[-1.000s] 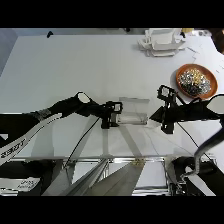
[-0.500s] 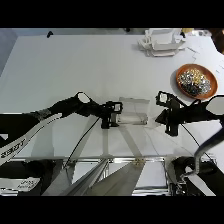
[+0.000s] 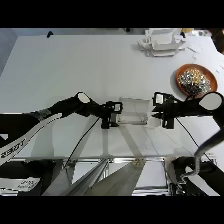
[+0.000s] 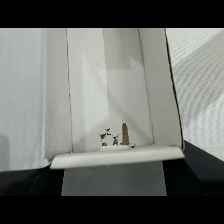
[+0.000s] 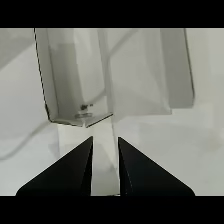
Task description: Fold the box and place the chain.
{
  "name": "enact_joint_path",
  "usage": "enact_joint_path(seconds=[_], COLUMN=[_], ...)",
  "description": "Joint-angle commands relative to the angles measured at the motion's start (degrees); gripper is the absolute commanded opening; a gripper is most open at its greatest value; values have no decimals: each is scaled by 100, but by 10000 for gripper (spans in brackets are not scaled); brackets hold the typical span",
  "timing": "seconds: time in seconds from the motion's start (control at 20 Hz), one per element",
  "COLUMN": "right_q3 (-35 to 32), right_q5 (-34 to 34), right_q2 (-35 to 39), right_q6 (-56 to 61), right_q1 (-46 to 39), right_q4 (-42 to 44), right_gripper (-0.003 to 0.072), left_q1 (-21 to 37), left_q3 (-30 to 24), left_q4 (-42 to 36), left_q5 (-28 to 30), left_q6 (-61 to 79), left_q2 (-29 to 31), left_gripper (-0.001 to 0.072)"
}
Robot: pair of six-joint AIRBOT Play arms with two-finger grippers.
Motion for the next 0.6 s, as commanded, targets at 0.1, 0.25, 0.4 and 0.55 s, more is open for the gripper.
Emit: enact_joint_path(seconds=[0.1, 0.25, 0.4, 0.55], right_q3=[-2, -28, -350, -560], right_q5=[-125, -111, -208, -433], right_q2=[-752, -951, -1005, -1005], right_q6=[-966, -1117, -1346, -1707], right_q1=[7, 7, 7, 7], right_q4=[48, -7, 4, 284], right_gripper=[182, 187, 251, 250], left_q1=[2, 2, 2, 2], left_q3=[-2, -2, -2, -2], left_q4=[0, 0, 0, 0], left_q5=[2, 0, 2, 2], left_q6=[0, 0, 0, 0], left_q2=[4, 4, 4, 4], left_gripper=[44, 44, 44, 44])
